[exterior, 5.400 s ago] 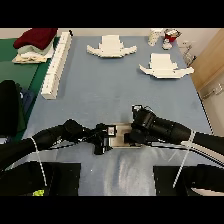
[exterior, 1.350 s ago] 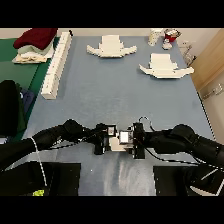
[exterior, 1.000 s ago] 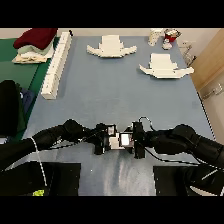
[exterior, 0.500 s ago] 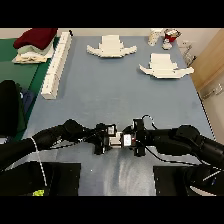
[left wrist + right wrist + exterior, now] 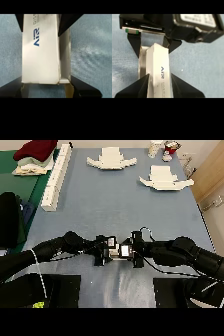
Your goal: Fold the box.
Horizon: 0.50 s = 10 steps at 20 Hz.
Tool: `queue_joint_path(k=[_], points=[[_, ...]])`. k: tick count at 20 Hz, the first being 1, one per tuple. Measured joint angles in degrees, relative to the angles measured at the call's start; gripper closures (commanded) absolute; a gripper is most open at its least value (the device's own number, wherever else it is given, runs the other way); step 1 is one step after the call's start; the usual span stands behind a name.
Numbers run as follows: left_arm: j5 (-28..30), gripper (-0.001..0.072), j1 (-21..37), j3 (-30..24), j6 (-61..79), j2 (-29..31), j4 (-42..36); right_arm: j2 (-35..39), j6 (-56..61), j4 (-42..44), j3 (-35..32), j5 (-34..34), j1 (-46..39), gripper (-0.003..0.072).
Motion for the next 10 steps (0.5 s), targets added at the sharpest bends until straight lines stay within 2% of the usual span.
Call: queue_joint_path(k=[10], points=[[-0.17,0.0267,0.00,0.00,0.07,0.00,0.07,-0.94,0.02,3.06,-0.44,-2.34,-0.02,0.0282]])
